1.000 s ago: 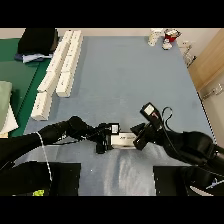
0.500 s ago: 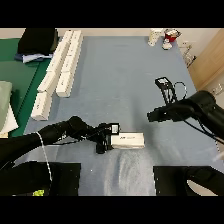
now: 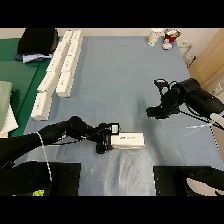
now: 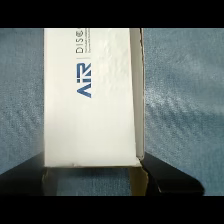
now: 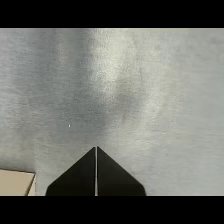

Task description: Fold the box.

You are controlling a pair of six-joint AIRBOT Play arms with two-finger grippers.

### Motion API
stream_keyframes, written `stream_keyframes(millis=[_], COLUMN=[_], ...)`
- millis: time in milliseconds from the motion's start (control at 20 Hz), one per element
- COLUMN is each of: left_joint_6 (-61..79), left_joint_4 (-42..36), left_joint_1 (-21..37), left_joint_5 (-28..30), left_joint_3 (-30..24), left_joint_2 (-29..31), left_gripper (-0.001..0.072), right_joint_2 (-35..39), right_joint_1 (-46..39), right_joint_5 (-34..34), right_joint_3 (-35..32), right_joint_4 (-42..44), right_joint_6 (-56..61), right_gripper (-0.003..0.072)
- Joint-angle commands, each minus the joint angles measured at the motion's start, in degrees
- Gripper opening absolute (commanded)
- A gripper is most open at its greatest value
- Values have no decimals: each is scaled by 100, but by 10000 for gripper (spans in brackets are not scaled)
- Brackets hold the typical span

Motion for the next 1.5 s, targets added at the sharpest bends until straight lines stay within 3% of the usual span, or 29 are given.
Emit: stream_keyframes(millis=[0,150,300,450,600,800,1050,1200,1450], left_joint_6=[-4,-693,-2455,-5171,-6441,-6922,-6922,-6918,-6898], left_joint_4=[0,122,1609,3366,4085,4179,4183,4157,3987], left_joint_1=[4,66,516,1523,2717,4253,5497,5676,5659], left_joint_5=[-11,2,4,-166,-715,-1425,-1506,-1248,-315], left_joint_3=[2,4,4,2,0,-81,-315,-426,-437], left_joint_2=[0,131,809,1755,2511,2973,2988,2986,2581], left_gripper=[465,465,465,465,465,465,465,465,465], right_joint_2=[-68,-68,-68,-68,-68,-68,-68,-68,-68], right_joint_1=[-22,-22,-22,-22,-22,-22,-22,-22,-22], right_joint_5=[-35,-35,-35,-35,-35,-35,-35,-35,-35], right_joint_3=[33,33,33,33,33,33,33,33,33], right_joint_4=[17,17,17,17,17,17,20,17,17], right_joint_6=[9,9,7,9,7,9,9,9,9], right_gripper=[15,15,15,15,15,15,15,15,15])
